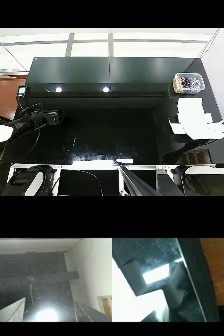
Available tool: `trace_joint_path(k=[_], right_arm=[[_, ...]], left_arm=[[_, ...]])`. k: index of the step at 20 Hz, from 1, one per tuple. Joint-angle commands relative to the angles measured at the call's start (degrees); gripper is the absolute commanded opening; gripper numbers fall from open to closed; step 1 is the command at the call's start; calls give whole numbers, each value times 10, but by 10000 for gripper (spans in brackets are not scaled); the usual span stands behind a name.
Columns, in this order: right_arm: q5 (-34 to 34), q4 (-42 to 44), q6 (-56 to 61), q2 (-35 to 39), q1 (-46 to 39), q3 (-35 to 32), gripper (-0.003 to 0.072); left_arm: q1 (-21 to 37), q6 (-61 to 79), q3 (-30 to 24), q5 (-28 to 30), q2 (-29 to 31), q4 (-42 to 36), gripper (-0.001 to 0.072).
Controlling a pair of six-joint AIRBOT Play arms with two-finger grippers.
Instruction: Fold the box and place the chain.
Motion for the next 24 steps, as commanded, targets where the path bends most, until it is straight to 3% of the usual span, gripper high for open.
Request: trace_joint_path(k=[1,3,6,10,13,20,24], right_arm=[[22,14,-24,1,0,-1,54],[35,54,-24,3,0,-1,11],[52,102,-24,17,18,-3,11],[44,132,-27,73,70,-55,11],[38,155,-27,129,112,-116,11],[28,310,-30,274,226,-272,11],[-70,435,-37,386,317,-415,11]], left_arm=[[0,0,1,0,0,0,710],[0,0,1,0,0,0,709],[0,0,1,0,0,0,709],[0,0,1,0,0,-2,709],[0,0,1,-2,0,-2,709],[-1,-1,1,-2,0,-14,709],[-17,4,0,-1,0,-70,709]])
